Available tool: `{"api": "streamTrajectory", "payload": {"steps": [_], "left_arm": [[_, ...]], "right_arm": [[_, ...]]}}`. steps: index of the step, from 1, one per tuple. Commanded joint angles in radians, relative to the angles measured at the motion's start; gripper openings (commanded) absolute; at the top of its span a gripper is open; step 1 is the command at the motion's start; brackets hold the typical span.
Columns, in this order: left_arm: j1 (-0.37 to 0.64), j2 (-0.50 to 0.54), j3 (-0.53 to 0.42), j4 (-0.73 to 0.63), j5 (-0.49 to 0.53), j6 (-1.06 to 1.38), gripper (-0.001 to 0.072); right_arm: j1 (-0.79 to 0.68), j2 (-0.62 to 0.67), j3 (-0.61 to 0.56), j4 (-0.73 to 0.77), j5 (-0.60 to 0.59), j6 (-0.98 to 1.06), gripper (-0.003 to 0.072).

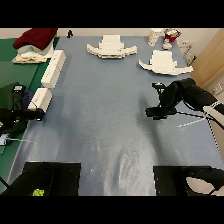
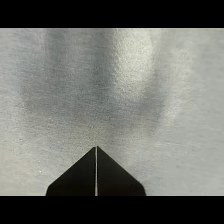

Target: Fold the box.

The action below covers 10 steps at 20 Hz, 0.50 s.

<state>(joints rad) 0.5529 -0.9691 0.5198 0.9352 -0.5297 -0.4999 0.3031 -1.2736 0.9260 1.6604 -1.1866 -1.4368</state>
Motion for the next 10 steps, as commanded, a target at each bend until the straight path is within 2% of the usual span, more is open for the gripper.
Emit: {"api": "streamTrajectory", "payload": {"steps": [1,10], "left_arm": [[-0.077,-0.131,0.052,-0.034,0.139,0.01,0.0454],[-0.117,-0.494,0.419,-0.109,0.14,0.012,0.0454]], "right_arm": [[0.0,-0.001,0.001,0.0,0.0,0.0,0.0005],[0.0,-0.001,0.001,0.0,0.0,0.0,0.0006]]}}
